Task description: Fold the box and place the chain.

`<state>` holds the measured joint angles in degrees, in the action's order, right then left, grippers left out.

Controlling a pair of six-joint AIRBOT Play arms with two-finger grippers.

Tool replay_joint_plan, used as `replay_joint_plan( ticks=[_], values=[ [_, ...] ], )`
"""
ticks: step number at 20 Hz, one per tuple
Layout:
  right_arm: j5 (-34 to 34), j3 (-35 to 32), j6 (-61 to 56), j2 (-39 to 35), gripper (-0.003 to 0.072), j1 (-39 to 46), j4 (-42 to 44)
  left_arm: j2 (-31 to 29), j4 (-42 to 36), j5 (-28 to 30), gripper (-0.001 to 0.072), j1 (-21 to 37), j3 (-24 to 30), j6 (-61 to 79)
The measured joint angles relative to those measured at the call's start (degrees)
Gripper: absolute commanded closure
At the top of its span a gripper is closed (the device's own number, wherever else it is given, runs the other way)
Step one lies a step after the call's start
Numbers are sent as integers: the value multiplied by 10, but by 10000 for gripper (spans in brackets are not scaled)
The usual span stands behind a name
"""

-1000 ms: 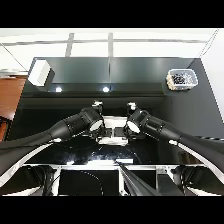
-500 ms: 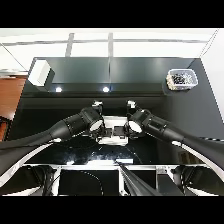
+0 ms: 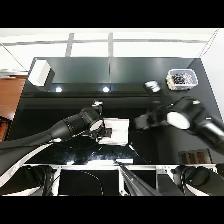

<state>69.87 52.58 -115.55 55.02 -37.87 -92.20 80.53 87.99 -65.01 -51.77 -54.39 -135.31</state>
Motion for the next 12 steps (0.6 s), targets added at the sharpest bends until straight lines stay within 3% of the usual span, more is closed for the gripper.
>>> replay_joint_plan(
  ticks=[2,4,8,12],
  values=[
    [-6,-4,14,-16,363,56,-85,0,0,0,677,0,0,0],
    [-53,-7,22,-10,8,138,-144,0,0,0,677,0,0,0],
    [-159,7,27,72,8,310,-159,0,0,0,677,0,0,0],
    [-196,127,48,223,9,411,-94,0,0,0,677,0,0,0]
  ],
)
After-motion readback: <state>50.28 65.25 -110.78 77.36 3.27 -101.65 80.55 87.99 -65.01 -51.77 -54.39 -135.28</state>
